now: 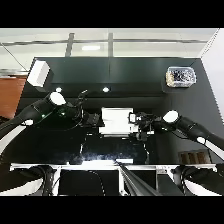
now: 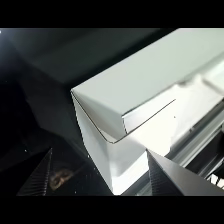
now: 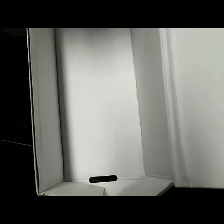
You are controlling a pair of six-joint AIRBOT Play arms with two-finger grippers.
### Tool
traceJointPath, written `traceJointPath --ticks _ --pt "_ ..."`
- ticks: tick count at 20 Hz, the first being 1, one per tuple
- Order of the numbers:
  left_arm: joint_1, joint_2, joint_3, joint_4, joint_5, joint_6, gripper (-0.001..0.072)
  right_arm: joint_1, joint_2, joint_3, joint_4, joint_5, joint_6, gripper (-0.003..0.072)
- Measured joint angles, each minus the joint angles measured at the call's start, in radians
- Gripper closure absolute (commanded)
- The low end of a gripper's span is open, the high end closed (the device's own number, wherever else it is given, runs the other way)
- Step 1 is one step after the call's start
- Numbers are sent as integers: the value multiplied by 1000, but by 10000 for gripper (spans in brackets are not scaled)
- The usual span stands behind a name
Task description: Fold the box and place the chain.
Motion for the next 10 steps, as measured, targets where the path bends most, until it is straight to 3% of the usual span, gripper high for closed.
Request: traceJointPath --ticks 10 --pt "-31 0 0 10 77 -55 10 0 0 0 2 -4 3 496"
